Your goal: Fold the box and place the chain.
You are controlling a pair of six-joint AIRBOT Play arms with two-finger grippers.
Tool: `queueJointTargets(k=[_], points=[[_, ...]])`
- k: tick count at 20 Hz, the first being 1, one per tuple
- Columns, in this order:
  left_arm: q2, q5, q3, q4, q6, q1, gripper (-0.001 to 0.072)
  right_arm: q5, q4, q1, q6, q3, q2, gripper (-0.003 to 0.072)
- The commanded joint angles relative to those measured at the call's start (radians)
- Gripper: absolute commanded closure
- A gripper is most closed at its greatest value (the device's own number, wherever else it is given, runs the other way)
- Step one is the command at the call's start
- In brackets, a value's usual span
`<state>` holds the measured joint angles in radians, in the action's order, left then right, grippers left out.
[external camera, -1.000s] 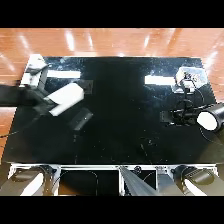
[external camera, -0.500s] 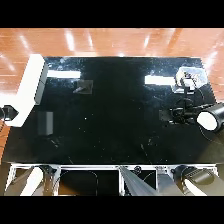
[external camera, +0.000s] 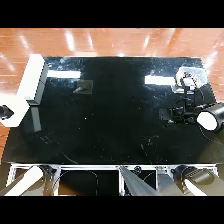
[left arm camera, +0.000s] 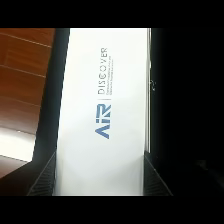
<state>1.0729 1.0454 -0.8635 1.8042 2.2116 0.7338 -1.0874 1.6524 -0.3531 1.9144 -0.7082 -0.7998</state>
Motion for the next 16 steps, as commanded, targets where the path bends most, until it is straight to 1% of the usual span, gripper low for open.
queueJointTargets(k=[1,4,7,11,16], points=[[0.079,-0.018,-0.006,0.033,0.072,0.007,0.0691,0.0,-0.003,0.0,0.0,0.0,0.0,0.0657],[0.104,-0.023,-0.005,0.018,0.123,0.007,0.069,0.0,-0.008,0.0,0.001,0.0,0.0,0.0657],[0.125,-0.037,-0.005,-0.016,0.123,0.007,0.069,0.001,-0.022,0.0,0.001,0.0,0.0,0.0657],[0.167,-0.037,-0.005,-0.012,0.123,0.006,0.069,0.0,-0.03,0.0,0.001,0.0,0.0,0.0657],[0.169,-0.056,-0.005,-0.008,0.122,0.006,0.069,0.0,-0.029,0.0,0.001,0.0,0.0,0.0657]])
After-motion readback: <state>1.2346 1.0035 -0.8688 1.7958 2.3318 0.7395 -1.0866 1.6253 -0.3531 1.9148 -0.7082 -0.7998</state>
